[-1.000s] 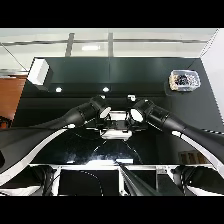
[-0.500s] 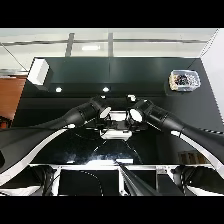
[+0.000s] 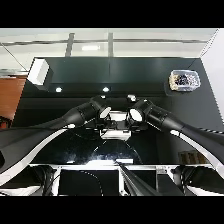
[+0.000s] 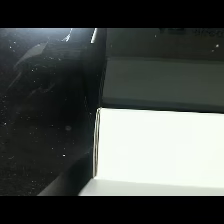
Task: Fold the box and place the chain.
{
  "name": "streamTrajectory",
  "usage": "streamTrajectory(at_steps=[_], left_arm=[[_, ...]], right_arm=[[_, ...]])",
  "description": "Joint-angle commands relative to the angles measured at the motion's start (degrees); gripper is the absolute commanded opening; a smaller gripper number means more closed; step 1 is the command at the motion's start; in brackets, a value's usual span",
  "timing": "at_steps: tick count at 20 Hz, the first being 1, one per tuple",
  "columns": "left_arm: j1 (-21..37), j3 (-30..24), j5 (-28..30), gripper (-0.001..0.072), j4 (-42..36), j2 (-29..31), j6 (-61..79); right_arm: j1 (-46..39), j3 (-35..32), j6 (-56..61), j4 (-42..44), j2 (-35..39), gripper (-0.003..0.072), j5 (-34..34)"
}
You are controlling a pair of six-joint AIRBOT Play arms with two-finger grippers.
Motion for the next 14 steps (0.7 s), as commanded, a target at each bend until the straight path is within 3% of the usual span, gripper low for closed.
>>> streamTrajectory(at_steps=[1, 14], left_arm=[[0.0, 0.0, -0.1, 0.0030, 0.0, 0.0, 0.0], [0.0, 0.0, -0.1, 0.0030, 0.0, 0.0, 0.0]], right_arm=[[-0.3, 0.1, 0.3, 0.2, 0.0, 0.0248, 0.1], [-0.3, 0.1, 5.7, -3.3, -1.1, 0.0247, -0.3]])
